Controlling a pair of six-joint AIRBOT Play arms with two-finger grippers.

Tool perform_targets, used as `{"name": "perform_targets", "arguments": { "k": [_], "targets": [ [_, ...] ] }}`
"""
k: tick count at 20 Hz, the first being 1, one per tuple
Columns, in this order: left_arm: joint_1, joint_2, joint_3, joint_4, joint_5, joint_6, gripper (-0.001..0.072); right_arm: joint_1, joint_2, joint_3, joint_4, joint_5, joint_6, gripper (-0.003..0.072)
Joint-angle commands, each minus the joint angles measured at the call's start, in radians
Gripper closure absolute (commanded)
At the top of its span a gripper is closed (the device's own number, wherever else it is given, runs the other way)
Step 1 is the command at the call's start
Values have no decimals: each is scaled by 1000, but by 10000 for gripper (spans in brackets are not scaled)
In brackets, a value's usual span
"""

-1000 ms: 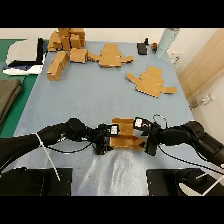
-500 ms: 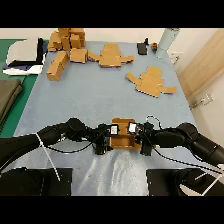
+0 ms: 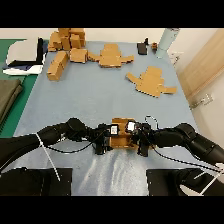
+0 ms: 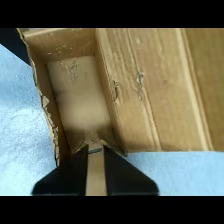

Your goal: Fold the box.

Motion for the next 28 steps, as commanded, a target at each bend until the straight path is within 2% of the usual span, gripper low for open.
{"name": "perform_targets", "arguments": {
  "k": [1,3,5,8,10,11,12,13,15,16,19,20,21,23,26,28],
  "targets": [
    [0,0,1,0,0,0,294,16,-5,0,14,3,0,332],
    [0,0,1,0,0,0,294,16,-7,0,21,4,0,221],
    [0,0,1,0,0,0,294,16,-18,0,21,5,0,168],
    [0,0,1,0,0,0,294,16,-28,0,19,5,1,168],
    [0,0,1,0,0,0,294,15,-21,1,-17,2,84,183],
    [0,0,1,0,0,0,295,15,-11,9,-95,-27,195,323],
    [0,0,1,0,0,0,294,15,3,27,-208,-88,325,529],
    [0,0,1,0,0,0,294,14,17,48,-320,-158,456,616],
    [0,0,1,0,0,0,294,13,60,90,-505,-298,642,669],
    [0,0,1,0,0,0,295,11,90,103,-576,-335,718,669],
    [0,0,1,0,0,0,294,-24,143,105,-822,-368,1080,682],
    [0,0,1,0,0,0,294,-67,135,105,-854,-406,1174,682],
    [0,0,1,0,0,0,294,-115,122,100,-833,-425,1210,682],
    [0,0,1,0,0,0,294,-209,82,77,-660,-407,1208,682],
    [0,0,1,0,0,0,295,-252,11,29,-330,-342,1026,683],
    [0,0,1,0,0,0,294,-251,-28,9,-205,-287,967,682]
  ]
}}
